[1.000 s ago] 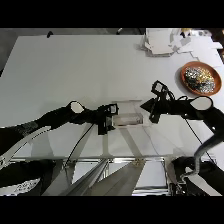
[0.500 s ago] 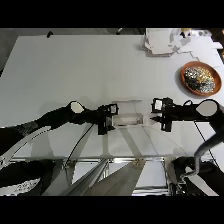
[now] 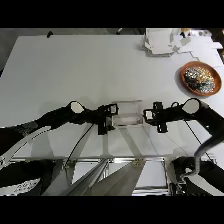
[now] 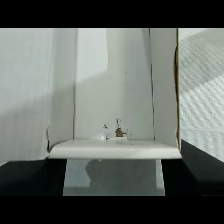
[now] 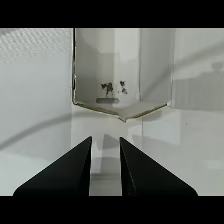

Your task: Fold the box and place the chain.

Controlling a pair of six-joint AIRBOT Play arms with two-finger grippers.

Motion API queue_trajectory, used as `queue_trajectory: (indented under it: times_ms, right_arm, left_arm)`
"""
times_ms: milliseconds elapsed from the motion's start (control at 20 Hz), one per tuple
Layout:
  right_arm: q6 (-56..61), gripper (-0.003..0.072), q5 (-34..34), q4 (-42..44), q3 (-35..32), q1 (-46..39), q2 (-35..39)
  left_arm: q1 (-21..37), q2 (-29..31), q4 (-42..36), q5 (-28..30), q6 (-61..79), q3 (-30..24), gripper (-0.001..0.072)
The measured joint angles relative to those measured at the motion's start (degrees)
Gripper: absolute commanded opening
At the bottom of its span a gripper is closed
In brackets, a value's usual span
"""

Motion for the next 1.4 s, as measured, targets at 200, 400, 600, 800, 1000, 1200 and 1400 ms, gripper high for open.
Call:
queue_trajectory:
  times_ms: [200, 400, 600, 800, 1000, 1200, 1400]
  right_arm:
    - [-3.1, 0.0162, -1.5, 4.6, 0.0, 0.3, -1.5]
    - [-4.4, 0.0049, -2.0, 7.0, 0.0, 0.3, -2.3]
    - [-7.4, 0.0062, -1.6, 11.2, -0.8, 0.3, -2.5]
    - [-10.3, 0.0282, -1.4, 15.6, -1.7, 0.3, -2.6]
    - [-11.3, 0.0398, -2.0, 19.0, -1.9, 0.5, -4.0]
    - [-11.5, 0.0475, -2.4, 20.2, -2.0, 1.8, -6.0]
    - [-8.0, 0.0250, -3.3, 18.4, -2.0, 2.5, -6.2]
  left_arm:
    - [0.0, 0.0, 0.0, 0.0, 0.0, 0.0, 0.0273]
    - [0.0, 0.0, 0.0, 0.0, 0.0, 0.0, 0.0273]
    - [0.0, 0.0, 0.0, 0.0, 0.0, 0.0, 0.0273]
    - [0.0, 0.0, 0.0, 0.0, 0.0, 0.0, 0.0273]
    - [0.0, 0.0, 0.0, 0.0, 0.0, 0.0, 0.0273]
    - [0.0, 0.0, 0.1, 0.0, 0.1, 0.0, 0.0273]
    - [0.0, 0.0, 0.0, 0.0, 0.0, 0.0, 0.0273]
